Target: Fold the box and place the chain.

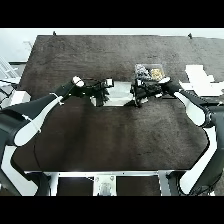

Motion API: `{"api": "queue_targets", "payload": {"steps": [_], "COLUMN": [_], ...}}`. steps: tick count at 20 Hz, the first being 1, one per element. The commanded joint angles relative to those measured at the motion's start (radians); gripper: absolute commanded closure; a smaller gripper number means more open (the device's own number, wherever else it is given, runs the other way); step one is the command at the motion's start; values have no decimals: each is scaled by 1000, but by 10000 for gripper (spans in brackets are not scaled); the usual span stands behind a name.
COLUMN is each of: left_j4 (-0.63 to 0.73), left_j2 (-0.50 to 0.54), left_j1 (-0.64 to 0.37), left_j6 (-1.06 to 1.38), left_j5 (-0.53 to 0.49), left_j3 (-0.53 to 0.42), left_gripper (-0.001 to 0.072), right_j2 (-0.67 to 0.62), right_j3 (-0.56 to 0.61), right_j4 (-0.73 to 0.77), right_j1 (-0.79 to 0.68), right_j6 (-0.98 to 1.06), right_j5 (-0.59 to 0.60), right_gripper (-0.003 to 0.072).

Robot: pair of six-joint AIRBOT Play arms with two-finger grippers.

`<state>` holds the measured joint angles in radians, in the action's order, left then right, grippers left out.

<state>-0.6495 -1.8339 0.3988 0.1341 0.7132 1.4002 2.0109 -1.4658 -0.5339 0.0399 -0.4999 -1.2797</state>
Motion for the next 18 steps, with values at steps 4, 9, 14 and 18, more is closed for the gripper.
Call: {"api": "queue_targets", "payload": {"steps": [4,9,14,18], "left_j4": [-25,-24,-20,-40], "left_j2": [7,7,35,161], "left_j1": [-61,-132,-138,-138], "left_j6": [-3,-5,-59,-212], "left_j5": [164,327,382,369], "left_j3": [1,3,42,41], "left_gripper": [363,688,689,691], "right_j2": [0,0,0,0], "right_j3": [0,0,0,0], "right_j4": [2,2,2,2], "right_j1": [0,0,0,0], "right_j6": [1,1,-3,-3], "right_j5": [5,5,6,6], "right_gripper": [180,180,180,180]}}
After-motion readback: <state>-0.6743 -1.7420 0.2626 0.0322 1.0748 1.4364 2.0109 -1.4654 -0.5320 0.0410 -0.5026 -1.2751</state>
